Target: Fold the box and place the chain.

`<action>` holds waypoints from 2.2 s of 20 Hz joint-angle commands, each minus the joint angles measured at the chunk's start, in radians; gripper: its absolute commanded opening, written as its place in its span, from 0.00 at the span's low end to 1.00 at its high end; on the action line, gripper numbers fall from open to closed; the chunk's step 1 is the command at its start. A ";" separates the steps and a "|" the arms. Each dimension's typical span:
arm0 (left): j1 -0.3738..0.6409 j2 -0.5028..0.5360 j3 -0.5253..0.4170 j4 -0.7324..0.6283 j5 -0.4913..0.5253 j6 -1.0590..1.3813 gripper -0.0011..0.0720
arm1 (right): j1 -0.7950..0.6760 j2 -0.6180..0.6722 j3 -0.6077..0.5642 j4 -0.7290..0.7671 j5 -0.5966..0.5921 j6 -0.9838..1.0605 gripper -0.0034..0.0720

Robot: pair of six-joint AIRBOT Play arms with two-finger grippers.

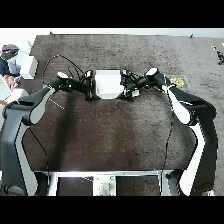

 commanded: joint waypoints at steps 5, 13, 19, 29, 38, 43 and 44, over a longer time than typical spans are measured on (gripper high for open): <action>-0.013 -0.001 0.001 0.000 0.013 0.014 0.98 | 0.000 0.000 0.000 0.000 0.000 0.000 0.85; 0.010 -0.001 0.001 -0.027 -0.033 0.004 0.98 | 0.000 0.000 0.000 0.000 0.000 0.000 0.85; 0.014 -0.004 0.001 -0.022 -0.041 0.008 0.98 | 0.000 0.000 0.000 0.000 0.000 0.000 0.85; 0.013 -0.019 0.000 -0.055 -0.020 0.016 0.98 | 0.000 0.000 0.000 0.000 0.000 0.000 0.85; 0.013 -0.025 0.000 -0.044 -0.020 0.015 0.67 | 0.000 0.000 0.000 0.000 0.000 0.000 0.85; 0.014 -0.024 0.000 -0.047 -0.020 0.012 0.68 | 0.000 0.000 0.000 0.000 0.000 0.000 0.85; 0.014 -0.024 0.000 -0.050 -0.020 0.012 0.68 | 0.000 0.000 0.000 0.000 0.000 0.000 0.85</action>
